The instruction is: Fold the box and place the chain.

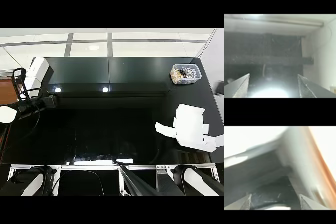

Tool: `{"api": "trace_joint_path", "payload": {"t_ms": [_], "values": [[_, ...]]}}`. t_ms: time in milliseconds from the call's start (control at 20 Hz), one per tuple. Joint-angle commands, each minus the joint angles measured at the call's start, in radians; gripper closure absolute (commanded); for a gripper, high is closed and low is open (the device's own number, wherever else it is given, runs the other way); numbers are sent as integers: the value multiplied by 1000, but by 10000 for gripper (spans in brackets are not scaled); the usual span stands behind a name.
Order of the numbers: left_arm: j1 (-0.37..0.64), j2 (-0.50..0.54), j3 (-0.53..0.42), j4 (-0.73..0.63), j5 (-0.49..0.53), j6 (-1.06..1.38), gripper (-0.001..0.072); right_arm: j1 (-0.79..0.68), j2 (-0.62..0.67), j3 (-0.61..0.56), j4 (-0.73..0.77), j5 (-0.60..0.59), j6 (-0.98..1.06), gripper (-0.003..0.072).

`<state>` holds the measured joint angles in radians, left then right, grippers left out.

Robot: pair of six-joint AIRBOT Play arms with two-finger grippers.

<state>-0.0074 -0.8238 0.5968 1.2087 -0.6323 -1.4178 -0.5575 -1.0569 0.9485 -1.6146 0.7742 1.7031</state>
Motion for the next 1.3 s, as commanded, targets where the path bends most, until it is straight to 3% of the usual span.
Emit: {"api": "trace_joint_path", "payload": {"t_ms": [0, 100, 250, 450, 500, 550, 700, 900, 950, 1050, 1250], "values": [[0, -6, 0, -25, -63, -1, 0, -450, -31, 30, 245, 119, -128, -34], [0, -6, 0, -43, -68, -1, -1, -595, -93, 37, 430, 266, -471, -34], [0, -8, 0, -47, -66, -2, 0, -614, -206, 36, 401, 560, -777, -34], [0, -8, 0, -47, -78, -2, 0, -518, -275, 28, 322, 575, -816, -25], [0, -8, 0, -47, -79, -2, 0, -491, -288, 28, 280, 568, -817, 104], [0, -8, 0, -47, -79, -2, 0, -468, -296, 29, 254, 552, -817, 139], [0, -8, 0, -47, -80, -3, 0, -449, -303, 29, 241, 528, -816, 142], [0, -8, 0, -46, -79, -2, -1, -443, -298, 29, 210, 587, -790, 617], [0, -8, 0, -46, -79, -2, -1, -428, -284, 29, 212, 594, -791, 667], [0, -8, 0, -41, -72, -1, -1, -375, -229, 29, 274, 578, -791, 667], [0, -8, 0, -39, -57, 0, 0, -210, -87, 29, 542, 513, -792, 667]]}}
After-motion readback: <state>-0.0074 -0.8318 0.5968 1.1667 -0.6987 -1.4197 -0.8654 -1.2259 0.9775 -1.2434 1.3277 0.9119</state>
